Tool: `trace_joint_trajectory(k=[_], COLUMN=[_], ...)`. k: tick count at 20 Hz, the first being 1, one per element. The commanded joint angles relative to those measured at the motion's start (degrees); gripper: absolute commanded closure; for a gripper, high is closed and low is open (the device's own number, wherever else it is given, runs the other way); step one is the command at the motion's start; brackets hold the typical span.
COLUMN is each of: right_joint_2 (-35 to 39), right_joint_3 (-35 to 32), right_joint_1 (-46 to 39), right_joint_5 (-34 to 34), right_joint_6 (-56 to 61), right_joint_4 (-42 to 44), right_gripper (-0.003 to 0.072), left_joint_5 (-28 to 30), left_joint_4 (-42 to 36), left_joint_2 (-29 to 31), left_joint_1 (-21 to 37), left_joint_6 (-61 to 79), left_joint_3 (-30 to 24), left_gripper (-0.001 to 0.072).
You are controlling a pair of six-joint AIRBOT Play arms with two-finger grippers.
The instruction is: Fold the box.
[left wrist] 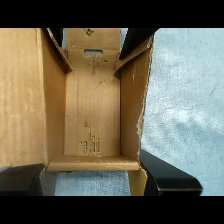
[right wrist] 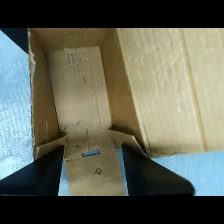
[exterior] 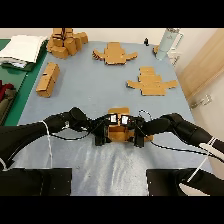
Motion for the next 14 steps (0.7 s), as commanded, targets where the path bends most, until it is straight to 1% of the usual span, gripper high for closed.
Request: trace_joint_trajectory(k=[1, 2, 3, 4, 6, 7, 8, 9, 12, 14], right_joint_2=[-0.07, -0.07, 0.04, 0.37, 1.75, 2.73, 3.72, 5.03, 10.23, 13.94], right_joint_3=[-0.02, -0.02, -0.02, 0.0, 0.33, 0.81, 1.4, 2.1, 4.13, 4.61], right_joint_1=[0.04, 0.02, 0.02, 0.02, 0.02, 0.02, 0.02, 0.02, 0.02, -0.02], right_joint_5=[0.0, -0.57, -1.51, -2.6, -4.76, -6.69, -8.83, -11.32, -18.29, -21.18], right_joint_6=[0.02, 0.04, 0.68, 3.17, 10.8, 16.26, 21.57, 27.04, 39.17, 50.84], right_joint_4=[-0.81, -1.05, -1.42, -2.32, -7.08, -10.73, -14.12, -17.31, -22.99, -30.95], right_gripper=[0.0081, 0.0111, 0.0156, 0.0287, 0.0542, 0.0644, 0.0668, 0.0669, 0.0669, 0.0669], left_joint_5=[-0.02, -0.02, -0.02, -0.02, -0.02, -0.02, -0.02, -0.02, -0.02, -0.02], left_joint_4=[0.0, 0.0, 0.0, 0.0, 0.0, 0.0, 0.0, 0.0, 0.0, 0.0], left_joint_2=[0.02, 0.02, 0.02, 0.02, 0.02, 0.02, 0.02, 0.02, 0.02, 0.02], left_joint_1=[0.02, 0.02, 0.02, 0.02, 0.02, 0.02, 0.02, 0.02, 0.02, 0.02], left_joint_6=[0.0, 0.0, 0.0, 0.02, 0.0, 0.0, 0.0, 0.0, 0.0, 0.0], left_joint_3=[0.04, 0.04, 0.04, 0.04, 0.04, 0.04, 0.04, 0.04, 0.04, 0.04], left_gripper=[0.0219, 0.0219, 0.0219, 0.0219, 0.0219, 0.0219, 0.0219, 0.0219, 0.0219, 0.0219])
